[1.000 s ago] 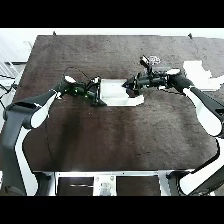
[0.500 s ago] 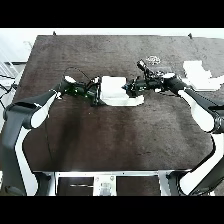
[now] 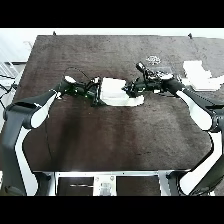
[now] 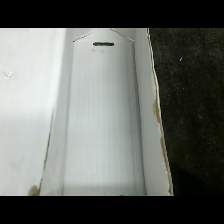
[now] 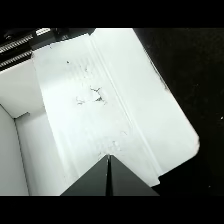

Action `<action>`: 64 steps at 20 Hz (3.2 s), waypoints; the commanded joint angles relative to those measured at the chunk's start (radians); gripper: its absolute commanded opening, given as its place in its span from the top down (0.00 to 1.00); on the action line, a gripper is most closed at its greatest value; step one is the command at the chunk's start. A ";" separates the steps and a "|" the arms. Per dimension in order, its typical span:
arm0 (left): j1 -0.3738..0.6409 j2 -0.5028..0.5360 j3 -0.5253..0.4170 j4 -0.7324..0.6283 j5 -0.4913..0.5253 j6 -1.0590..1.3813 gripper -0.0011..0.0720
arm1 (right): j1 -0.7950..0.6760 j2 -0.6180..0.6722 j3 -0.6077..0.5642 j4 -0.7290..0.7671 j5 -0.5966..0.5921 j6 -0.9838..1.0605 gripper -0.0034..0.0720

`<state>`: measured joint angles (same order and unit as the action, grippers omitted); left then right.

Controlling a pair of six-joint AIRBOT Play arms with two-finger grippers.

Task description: Fold the box and place the chain.

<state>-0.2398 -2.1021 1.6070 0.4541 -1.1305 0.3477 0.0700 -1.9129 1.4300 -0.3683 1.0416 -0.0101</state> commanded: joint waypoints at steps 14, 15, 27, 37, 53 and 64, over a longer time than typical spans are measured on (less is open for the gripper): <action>0.000 -0.001 0.000 0.002 0.005 0.000 0.31 | 0.000 0.281 -0.080 -0.526 0.050 0.004 0.18; 0.000 -0.001 0.000 0.002 0.005 0.000 0.31 | 0.000 0.268 -0.080 -0.527 0.050 0.002 0.18; 0.000 -0.001 0.000 0.003 0.006 0.000 0.31 | 0.066 0.165 -0.079 -0.523 0.005 -0.050 0.37; 0.000 -0.001 0.000 0.002 0.008 0.000 0.31 | 0.131 0.164 -0.079 -0.451 -0.026 -0.051 0.77; 0.000 -0.001 0.000 0.002 0.009 0.000 0.31 | 0.122 0.118 -0.079 -0.442 -0.079 -0.029 0.40; 0.000 -0.001 0.000 0.002 0.009 0.000 0.31 | 0.078 0.332 -0.079 -0.673 0.022 0.440 0.94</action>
<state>-0.2398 -2.1021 1.6070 0.4561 -1.1217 0.3470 0.1703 -1.6398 1.3506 -1.0115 1.0515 0.2459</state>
